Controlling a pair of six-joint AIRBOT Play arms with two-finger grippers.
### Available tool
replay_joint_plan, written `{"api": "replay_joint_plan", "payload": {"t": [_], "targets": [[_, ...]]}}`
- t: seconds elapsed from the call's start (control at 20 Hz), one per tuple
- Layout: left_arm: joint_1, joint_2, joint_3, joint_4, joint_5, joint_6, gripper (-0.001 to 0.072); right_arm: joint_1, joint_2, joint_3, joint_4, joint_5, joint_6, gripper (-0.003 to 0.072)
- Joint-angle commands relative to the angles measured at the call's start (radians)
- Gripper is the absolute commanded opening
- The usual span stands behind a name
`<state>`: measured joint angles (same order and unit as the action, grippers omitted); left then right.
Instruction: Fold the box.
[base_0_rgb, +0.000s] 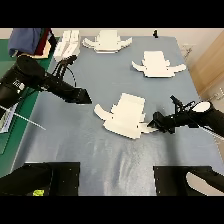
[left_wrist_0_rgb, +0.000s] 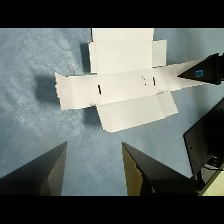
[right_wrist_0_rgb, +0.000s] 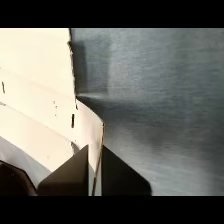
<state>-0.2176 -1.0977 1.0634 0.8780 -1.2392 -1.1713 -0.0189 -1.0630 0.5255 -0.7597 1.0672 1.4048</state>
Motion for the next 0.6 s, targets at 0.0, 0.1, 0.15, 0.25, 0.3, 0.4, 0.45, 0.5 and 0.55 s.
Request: {"api": "replay_joint_plan", "payload": {"t": [0.0,0.1,0.15,0.25,0.3,0.4,0.45,0.5,0.55], "targets": [[0.001,0.0,0.0,0.005,0.019,-0.056,0.052,0.001,-0.02,0.0,0.171,0.005,-0.185,0.0],[0.002,0.0,0.0,0.023,0.053,-0.088,0.0519,0.002,-0.018,0.0,0.256,0.023,-0.32,-0.0001],[0.01,-0.005,0.005,0.032,0.064,-0.087,0.0519,0.003,-0.012,0.0,0.254,0.045,-0.373,-0.0001],[0.038,-0.029,0.014,0.035,0.053,-0.087,0.0519,0.019,0.013,-0.002,0.203,0.093,-0.459,-0.0001],[0.049,-0.04,0.014,0.035,0.037,-0.089,0.0519,0.039,0.037,-0.002,0.154,0.09,-0.46,-0.0001],[0.064,-0.073,0.012,0.036,-0.019,-0.101,0.052,0.085,0.09,-0.002,0.055,0.044,-0.429,-0.0002],[0.063,-0.094,0.006,0.038,-0.026,-0.089,0.052,0.106,0.11,-0.002,0.011,0.015,-0.402,-0.0001],[0.063,-0.114,-0.002,0.037,-0.016,-0.069,0.0521,0.122,0.124,-0.002,-0.023,-0.009,-0.387,-0.0001],[0.063,-0.141,-0.003,0.036,-0.001,-0.044,0.0522,0.135,0.129,-0.002,-0.036,-0.026,-0.382,-0.0001]]}}
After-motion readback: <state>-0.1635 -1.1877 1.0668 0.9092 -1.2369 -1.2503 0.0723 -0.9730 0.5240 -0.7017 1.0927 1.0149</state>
